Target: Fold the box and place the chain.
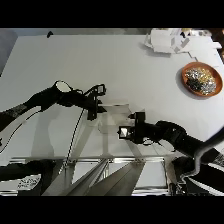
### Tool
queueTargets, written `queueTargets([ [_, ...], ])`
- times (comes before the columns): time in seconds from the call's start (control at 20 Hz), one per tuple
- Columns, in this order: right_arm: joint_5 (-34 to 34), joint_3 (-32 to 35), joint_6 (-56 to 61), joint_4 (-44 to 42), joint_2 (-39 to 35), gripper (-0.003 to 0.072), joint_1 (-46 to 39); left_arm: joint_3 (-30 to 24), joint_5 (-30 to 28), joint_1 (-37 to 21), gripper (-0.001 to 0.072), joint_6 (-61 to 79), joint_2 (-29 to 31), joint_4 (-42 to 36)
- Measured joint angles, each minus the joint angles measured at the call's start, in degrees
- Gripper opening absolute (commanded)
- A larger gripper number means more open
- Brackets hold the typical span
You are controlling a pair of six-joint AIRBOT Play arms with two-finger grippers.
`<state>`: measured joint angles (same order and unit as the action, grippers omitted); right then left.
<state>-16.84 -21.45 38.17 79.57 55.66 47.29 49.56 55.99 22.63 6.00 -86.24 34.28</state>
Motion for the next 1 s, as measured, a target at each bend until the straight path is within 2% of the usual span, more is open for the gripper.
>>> queueTargets([
  [0.5,-6.21,-3.41,-19.37,-16.33,0.00,0.0663,-11.28,0.00,-0.04,0.00,0.0010,0.00,0.00,0.00],
  [1.0,-10.49,-3.91,-51.52,-44.11,3.58,0.0673,-21.27,0.00,-0.07,0.00,0.0010,0.00,0.00,0.00],
])
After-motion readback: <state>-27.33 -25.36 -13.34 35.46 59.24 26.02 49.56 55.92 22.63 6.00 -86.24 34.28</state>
